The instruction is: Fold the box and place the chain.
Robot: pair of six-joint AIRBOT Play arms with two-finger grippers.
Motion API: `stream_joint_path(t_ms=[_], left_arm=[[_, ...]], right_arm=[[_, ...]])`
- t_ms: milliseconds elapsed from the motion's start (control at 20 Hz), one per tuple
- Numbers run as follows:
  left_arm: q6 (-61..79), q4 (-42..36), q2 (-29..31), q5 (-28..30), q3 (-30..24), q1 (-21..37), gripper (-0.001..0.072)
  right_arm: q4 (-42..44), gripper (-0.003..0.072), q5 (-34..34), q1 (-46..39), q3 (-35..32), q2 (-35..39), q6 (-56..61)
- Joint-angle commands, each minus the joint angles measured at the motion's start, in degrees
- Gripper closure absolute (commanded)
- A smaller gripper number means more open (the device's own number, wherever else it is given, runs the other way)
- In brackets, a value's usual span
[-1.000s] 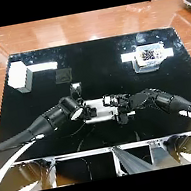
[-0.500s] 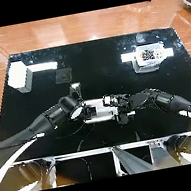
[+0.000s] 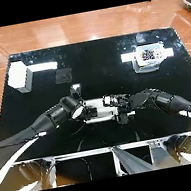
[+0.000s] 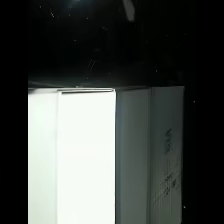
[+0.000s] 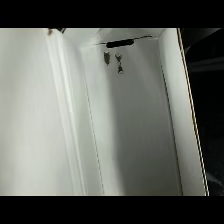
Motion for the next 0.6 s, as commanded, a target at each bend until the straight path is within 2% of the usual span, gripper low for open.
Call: stream_joint_path(t_ms=[0, 50, 100, 150, 550], left_arm=[[0.13, -0.11, -0.07, 0.00, 0.07, -0.04, 0.0514], [0.15, -0.11, -0.07, 0.00, 0.07, -0.04, 0.0558], [0.42, -0.11, -0.07, 0.00, 0.07, -0.04, 0.0649], [0.52, -0.11, -0.07, 0.00, 0.07, -0.07, 0.0669], [0.55, -0.07, -0.04, -0.04, 1.44, -0.04, 0.0682]], right_arm=[[0.02, 0.0470, 0.02, 0.04, -0.02, 0.00, 0.00], [0.02, 0.0470, 0.02, 0.02, -0.02, 0.00, 0.02], [0.02, 0.0470, 0.02, 0.04, -0.02, 0.00, 0.00], [0.02, 0.0470, 0.00, 0.02, -0.02, 0.00, 0.00], [0.02, 0.0470, 0.00, 0.04, -0.02, 0.00, 0.00]])
